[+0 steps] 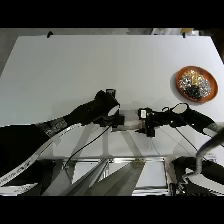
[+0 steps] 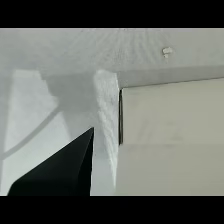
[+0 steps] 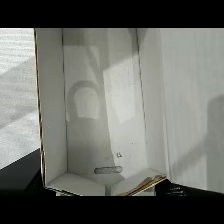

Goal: Fold the box and place the chain.

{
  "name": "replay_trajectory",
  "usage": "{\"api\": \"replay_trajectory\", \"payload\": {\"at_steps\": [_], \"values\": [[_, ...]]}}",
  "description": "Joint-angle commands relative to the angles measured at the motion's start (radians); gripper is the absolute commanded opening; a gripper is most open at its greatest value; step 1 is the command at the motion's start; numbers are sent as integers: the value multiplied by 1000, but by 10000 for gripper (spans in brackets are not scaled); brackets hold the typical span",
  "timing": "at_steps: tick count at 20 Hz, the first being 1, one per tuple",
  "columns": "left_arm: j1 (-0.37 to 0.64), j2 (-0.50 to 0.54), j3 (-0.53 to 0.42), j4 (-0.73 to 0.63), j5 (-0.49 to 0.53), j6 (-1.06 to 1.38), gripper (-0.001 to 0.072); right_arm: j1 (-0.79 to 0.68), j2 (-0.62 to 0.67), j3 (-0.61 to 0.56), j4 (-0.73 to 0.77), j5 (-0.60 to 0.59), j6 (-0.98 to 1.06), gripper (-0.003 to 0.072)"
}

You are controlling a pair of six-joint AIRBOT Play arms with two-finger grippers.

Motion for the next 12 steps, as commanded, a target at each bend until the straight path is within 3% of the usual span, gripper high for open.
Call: {"api": "replay_trajectory", "payload": {"at_steps": [1,2,5,7,12], "values": [[-13,-26,-1,-18,3,8,208,0,1,0,0,0,0,408],[-14,-27,-1,-18,6,8,122,0,1,0,0,0,0,408],[-14,-27,-1,-23,8,8,118,0,1,0,0,0,0,408],[-13,-27,-1,-30,10,7,11,0,1,0,0,0,0,408],[-14,-27,-1,-35,29,2,12,0,1,0,0,0,0,408]]}}
